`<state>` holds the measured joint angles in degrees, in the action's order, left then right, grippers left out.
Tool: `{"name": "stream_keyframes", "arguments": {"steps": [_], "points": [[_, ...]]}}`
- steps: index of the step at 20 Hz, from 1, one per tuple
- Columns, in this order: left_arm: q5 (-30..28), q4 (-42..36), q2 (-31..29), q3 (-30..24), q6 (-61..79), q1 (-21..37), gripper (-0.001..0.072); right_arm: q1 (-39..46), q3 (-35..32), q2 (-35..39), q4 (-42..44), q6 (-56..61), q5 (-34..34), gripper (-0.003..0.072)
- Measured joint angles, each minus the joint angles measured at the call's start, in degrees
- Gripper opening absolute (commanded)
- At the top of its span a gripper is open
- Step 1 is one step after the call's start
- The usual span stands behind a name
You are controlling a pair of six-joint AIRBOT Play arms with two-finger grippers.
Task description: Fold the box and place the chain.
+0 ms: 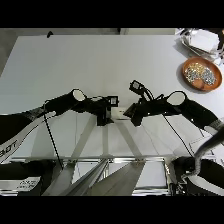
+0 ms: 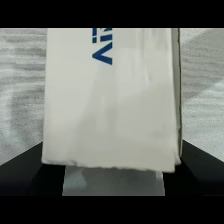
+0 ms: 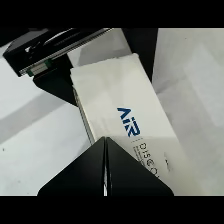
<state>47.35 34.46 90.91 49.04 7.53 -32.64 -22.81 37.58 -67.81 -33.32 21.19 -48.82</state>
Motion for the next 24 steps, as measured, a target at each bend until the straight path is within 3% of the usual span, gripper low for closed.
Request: {"name": "stream_keyframes", "arguments": {"steps": [8,19,24], "points": [[0.00,0.02,0.00,0.00,0.02,0.00,0.0252,-0.20,-2.38,-0.70,0.66,-2.60,-1.16,0.0003],[0.02,-0.07,0.00,0.00,-0.17,0.00,0.0252,-1.36,-4.94,-0.35,1.22,-3.54,2.49,0.0004],[0.04,-0.11,0.00,0.00,-0.17,0.00,0.0252,-1.36,-3.19,1.01,8.07,-7.13,0.42,0.0004]]}}
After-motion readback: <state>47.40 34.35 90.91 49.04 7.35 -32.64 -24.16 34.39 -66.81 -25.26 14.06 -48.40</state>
